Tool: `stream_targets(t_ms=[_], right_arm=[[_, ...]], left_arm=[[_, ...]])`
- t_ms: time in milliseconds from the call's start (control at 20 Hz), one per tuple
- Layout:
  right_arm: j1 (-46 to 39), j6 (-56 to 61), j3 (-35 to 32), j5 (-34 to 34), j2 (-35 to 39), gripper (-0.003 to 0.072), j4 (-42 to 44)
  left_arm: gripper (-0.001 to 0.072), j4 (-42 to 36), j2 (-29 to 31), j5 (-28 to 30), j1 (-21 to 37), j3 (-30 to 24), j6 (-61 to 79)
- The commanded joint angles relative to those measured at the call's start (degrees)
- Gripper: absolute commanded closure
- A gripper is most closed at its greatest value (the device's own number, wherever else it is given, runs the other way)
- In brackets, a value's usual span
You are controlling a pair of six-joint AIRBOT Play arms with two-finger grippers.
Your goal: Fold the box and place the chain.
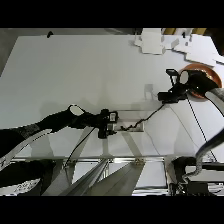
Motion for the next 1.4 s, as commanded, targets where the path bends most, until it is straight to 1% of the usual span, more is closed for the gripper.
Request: stream_targets(t_ms=[0, 100, 200, 500, 650, 800, 900, 1100, 1250, 1350], right_arm=[[0.37, -0.17, -0.04, 1.70, -0.35, 0.0671, 0.07], [0.37, -0.70, -0.04, 2.45, 1.70, 0.0672, -0.15], [0.37, -0.94, -0.04, 3.43, 5.92, 0.0672, -0.83], [1.88, -2.64, -0.07, 13.00, 21.38, 0.0672, -0.07], [5.49, -2.60, -0.07, 16.44, 29.55, 0.0672, 2.29], [11.21, -1.40, -0.07, 19.80, 36.30, 0.0672, 5.07], [15.56, 1.07, -0.07, 20.48, 40.28, 0.0672, 6.88], [24.37, 6.03, -0.07, 20.65, 44.44, 0.0672, 7.96], [29.68, 8.41, -0.07, 20.33, 44.63, 0.0672, 9.60], [32.59, 9.75, -0.07, 18.58, 44.63, 0.0672, 10.19]], left_arm=[[0.0368, 0.00, 0.04, 0.00, 0.02, 0.00, 0.00], [0.0368, 0.00, 0.04, 0.02, 0.02, -0.02, 0.00], [0.0368, 0.00, 0.04, 0.02, 0.02, 0.00, 0.00], [0.0368, 0.00, 0.04, 0.04, 0.02, 0.00, 0.02], [0.0368, 0.02, 0.04, -0.13, 0.02, 0.00, 0.00], [0.0368, 0.00, 0.04, -0.20, 0.02, 0.00, 0.02], [0.0368, 0.00, 0.04, -0.17, 0.02, -0.02, 0.00], [0.0368, 0.00, 0.04, -0.20, 0.02, 0.00, 0.00], [0.0368, 0.00, 0.04, -0.17, 0.02, 0.00, 0.00], [0.0368, 0.00, 0.04, -0.20, 0.02, 0.00, 0.00]])
